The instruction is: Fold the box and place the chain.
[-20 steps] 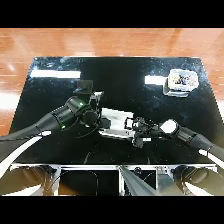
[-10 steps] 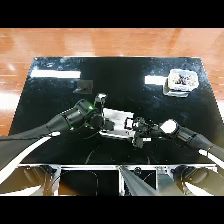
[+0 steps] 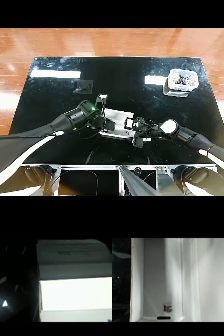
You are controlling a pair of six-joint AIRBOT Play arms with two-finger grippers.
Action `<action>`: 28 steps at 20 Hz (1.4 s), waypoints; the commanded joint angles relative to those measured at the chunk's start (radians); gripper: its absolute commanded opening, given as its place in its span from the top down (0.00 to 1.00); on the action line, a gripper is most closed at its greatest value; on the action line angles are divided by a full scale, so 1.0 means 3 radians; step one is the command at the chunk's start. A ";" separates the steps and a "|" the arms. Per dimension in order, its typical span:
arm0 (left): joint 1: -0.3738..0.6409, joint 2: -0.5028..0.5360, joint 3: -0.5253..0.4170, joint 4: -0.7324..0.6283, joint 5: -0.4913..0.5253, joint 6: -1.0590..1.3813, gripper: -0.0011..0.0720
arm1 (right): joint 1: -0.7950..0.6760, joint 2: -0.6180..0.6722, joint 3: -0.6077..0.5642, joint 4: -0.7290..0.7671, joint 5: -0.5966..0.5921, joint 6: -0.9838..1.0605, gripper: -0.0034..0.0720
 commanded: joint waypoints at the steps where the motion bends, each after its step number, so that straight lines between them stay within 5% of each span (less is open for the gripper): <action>1: -0.0001 -0.0043 0.0000 -0.0003 -0.0010 0.0000 0.52 | 0.0001 0.0001 0.0000 0.0001 0.0001 0.0001 0.15; 4: -0.0001 -0.0045 0.0000 -0.0001 -0.0008 0.0003 0.56 | 0.0001 0.0001 0.0000 0.0001 0.0001 0.0001 0.15; 9: -0.0006 -0.0043 0.0061 -0.0018 -0.0005 0.0069 0.96 | 0.0001 0.0001 0.0000 0.0001 0.0001 0.0001 0.15; 13: -0.0038 -0.0043 0.0181 -0.0010 -0.0003 0.0076 0.96 | 0.0001 0.0001 0.0000 0.0001 0.0001 0.0001 0.15; 15: -0.0037 -0.0045 0.0188 -0.0058 0.0057 0.0076 0.86 | 0.0001 0.0001 0.0000 0.0001 0.0001 0.0001 0.15; 17: -0.0037 -0.0045 0.0188 -0.0090 0.0121 0.0076 0.45 | 0.0001 0.0001 0.0000 0.0001 0.0001 0.0001 0.15; 25: -0.0036 -0.0045 0.0188 -0.0086 0.0286 0.0076 0.44 | 0.0001 0.0001 0.0000 0.0001 0.0001 0.0001 0.15; 26: -0.0036 -0.0046 0.0188 -0.0084 0.0334 0.0076 0.52 | 0.0001 0.0001 0.0000 0.0001 0.0001 0.0001 0.15; 27: -0.0036 -0.0052 0.0188 -0.0074 0.0343 0.0079 0.91 | 0.0001 0.0001 0.0000 0.0001 0.0001 0.0001 0.15; 28: -0.0036 -0.0057 0.0188 -0.0086 0.0312 0.0088 0.96 | 0.0001 0.0001 0.0000 0.0001 0.0001 0.0001 0.15</action>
